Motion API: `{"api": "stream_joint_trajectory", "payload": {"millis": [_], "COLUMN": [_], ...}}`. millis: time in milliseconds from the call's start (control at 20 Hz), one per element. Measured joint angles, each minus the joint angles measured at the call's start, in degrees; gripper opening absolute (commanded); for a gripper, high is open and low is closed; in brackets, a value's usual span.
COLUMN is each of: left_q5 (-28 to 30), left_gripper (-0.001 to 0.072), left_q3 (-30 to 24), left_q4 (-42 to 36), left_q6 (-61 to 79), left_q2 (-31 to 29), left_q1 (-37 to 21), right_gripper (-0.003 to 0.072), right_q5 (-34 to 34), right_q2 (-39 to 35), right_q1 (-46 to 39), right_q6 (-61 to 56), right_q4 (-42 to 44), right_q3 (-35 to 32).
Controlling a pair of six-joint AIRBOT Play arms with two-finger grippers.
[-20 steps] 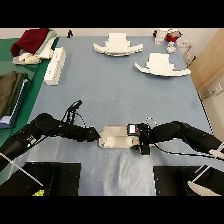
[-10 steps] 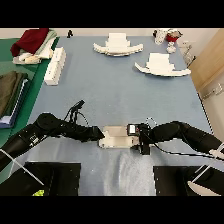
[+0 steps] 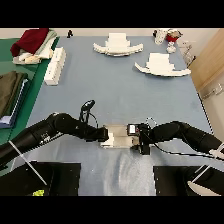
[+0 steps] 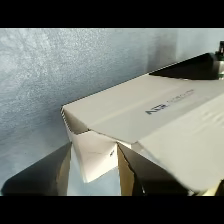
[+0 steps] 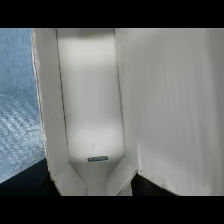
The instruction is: Fold the box.
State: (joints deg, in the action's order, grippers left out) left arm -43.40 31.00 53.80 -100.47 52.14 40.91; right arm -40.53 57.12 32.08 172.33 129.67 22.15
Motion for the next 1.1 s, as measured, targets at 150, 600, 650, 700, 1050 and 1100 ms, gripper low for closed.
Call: {"api": "stream_joint_trajectory", "payload": {"millis": [150,600,650,700,1050,1100], "left_q5": [-1.6,-11.9,-12.6,-13.2,-16.3,-17.1], "left_gripper": [0.0408,0.0403,0.0403,0.0404,0.0402,0.0402], "left_q3": [4.0,14.9,15.6,16.4,21.1,21.7], "left_q4": [8.7,27.8,28.7,29.5,32.7,32.9], "left_q6": [-11.1,-34.8,-36.0,-37.2,-41.4,-41.7], "left_q2": [3.4,13.7,15.0,16.3,22.9,23.6], "left_q1": [5.2,15.3,15.9,16.5,18.5,18.6], "right_gripper": [0.0551,0.0551,0.0551,0.055,0.0551,0.0551], "right_q5": [0.0,0.0,0.0,0.0,0.0,0.0], "right_q2": [0.0,0.0,0.0,0.0,0.0,0.0], "right_q1": [0.0,0.0,0.0,0.0,0.0,0.0], "right_q6": [0.0,0.0,0.0,0.0,0.0,0.0], "right_q4": [0.0,0.0,0.0,0.0,0.0,0.0], "right_q3": [0.0,0.0,0.0,0.0,0.0,0.0]}}
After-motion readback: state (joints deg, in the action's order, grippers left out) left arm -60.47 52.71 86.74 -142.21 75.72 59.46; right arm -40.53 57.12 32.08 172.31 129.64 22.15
